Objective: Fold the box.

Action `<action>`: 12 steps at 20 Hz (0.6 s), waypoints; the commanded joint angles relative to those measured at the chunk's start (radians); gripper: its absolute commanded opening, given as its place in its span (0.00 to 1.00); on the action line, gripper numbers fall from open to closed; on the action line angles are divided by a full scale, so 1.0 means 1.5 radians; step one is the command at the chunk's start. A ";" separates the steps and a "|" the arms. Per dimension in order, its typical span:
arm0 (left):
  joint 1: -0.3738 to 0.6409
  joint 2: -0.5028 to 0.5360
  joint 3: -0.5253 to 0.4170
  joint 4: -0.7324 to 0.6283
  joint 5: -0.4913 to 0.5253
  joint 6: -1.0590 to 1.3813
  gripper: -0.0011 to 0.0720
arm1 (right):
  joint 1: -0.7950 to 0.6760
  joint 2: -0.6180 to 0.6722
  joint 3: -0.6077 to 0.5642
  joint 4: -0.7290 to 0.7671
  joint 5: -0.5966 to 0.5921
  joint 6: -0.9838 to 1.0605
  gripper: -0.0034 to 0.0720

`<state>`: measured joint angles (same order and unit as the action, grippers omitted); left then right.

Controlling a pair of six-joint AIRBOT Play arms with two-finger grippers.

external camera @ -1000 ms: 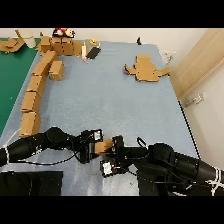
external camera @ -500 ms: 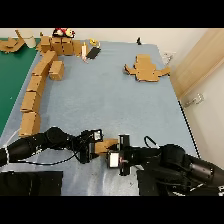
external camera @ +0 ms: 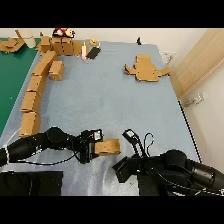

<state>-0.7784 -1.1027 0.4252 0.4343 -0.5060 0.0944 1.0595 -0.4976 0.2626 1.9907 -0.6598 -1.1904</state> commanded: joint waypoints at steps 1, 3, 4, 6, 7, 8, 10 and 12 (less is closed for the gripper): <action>0.001 0.000 0.000 0.000 0.000 0.000 0.65 | 0.001 -0.014 -0.035 0.145 0.211 0.068 0.05; 0.001 0.000 0.000 0.000 0.001 0.000 0.65 | 0.001 -0.027 -0.044 0.144 0.345 0.121 0.05; 0.001 0.000 0.000 0.000 0.000 0.000 0.65 | 0.001 -0.038 -0.051 0.144 0.386 0.156 0.05; 0.001 0.000 0.000 0.000 0.000 0.000 0.65 | 0.001 -0.057 -0.066 0.144 0.423 0.190 0.05; 0.001 0.000 0.000 0.000 0.001 0.000 0.65 | 0.001 -0.064 -0.070 0.144 0.433 0.191 0.05; 0.001 0.000 0.000 0.000 0.001 0.000 0.65 | 0.001 -0.069 -0.071 0.144 0.436 0.191 0.05; 0.001 0.000 0.000 0.000 0.000 0.000 0.65 | 0.001 -0.073 -0.071 0.142 0.435 0.190 0.05; 0.001 0.000 0.000 0.000 0.000 0.000 0.65 | 0.001 -0.076 -0.071 0.141 0.424 0.190 0.05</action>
<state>-0.7784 -1.1027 0.4252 0.4343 -0.5056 0.0944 1.0615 -0.5995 0.1612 2.1986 -0.0509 -0.9234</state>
